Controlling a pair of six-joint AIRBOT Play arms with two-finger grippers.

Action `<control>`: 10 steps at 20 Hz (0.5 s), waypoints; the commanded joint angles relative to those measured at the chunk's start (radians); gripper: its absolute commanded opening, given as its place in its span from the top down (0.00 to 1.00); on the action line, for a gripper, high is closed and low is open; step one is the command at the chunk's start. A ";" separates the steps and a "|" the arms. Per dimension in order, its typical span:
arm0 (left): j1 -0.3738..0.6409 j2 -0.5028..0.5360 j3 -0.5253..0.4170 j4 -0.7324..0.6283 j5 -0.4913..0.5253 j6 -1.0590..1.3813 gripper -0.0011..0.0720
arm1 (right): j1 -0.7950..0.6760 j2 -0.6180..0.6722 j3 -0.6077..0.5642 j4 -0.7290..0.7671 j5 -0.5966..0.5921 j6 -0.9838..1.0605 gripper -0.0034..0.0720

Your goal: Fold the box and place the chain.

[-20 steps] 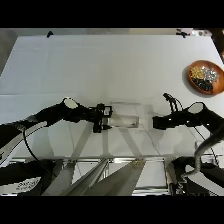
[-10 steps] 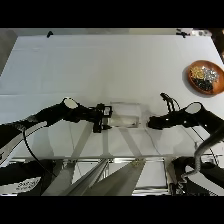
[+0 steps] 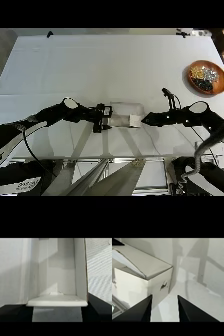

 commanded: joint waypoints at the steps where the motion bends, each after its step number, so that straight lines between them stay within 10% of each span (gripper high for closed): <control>1: 0.001 0.000 0.000 0.000 0.000 0.000 0.47 | 0.002 0.017 0.002 0.017 0.003 0.001 0.51; 10: 0.001 0.000 0.000 0.000 0.000 0.000 0.47 | 0.049 0.017 0.002 0.032 -0.008 0.004 0.55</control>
